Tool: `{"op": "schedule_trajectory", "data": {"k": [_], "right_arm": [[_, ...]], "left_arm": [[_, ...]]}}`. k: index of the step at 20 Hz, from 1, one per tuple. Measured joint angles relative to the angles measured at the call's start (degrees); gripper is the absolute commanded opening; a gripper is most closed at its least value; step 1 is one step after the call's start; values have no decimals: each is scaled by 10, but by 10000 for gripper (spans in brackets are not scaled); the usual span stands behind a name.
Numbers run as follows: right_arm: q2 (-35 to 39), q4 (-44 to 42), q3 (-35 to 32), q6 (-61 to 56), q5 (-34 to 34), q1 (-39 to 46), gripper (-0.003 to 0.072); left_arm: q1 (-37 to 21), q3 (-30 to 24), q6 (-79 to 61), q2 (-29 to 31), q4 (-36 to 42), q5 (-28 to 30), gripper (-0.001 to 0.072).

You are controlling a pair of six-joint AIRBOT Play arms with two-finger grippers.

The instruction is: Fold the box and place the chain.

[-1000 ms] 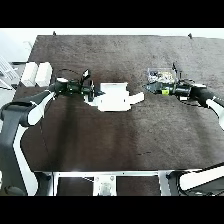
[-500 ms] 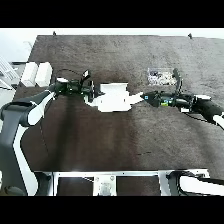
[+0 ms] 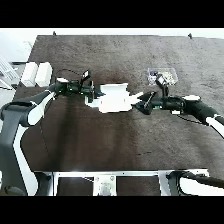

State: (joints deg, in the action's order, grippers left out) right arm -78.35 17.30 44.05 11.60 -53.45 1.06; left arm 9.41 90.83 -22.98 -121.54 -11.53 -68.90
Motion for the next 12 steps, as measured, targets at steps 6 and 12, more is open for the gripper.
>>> {"op": "schedule_trajectory", "data": {"k": [6, 12], "right_arm": [[0, 45, 0, 156, 33, -40, 650], [-26, 76, 0, 238, 76, -73, 650]], "left_arm": [[0, 0, 0, 0, 0, -1, 22], [0, 0, 0, 0, 0, -1, 22]]}}
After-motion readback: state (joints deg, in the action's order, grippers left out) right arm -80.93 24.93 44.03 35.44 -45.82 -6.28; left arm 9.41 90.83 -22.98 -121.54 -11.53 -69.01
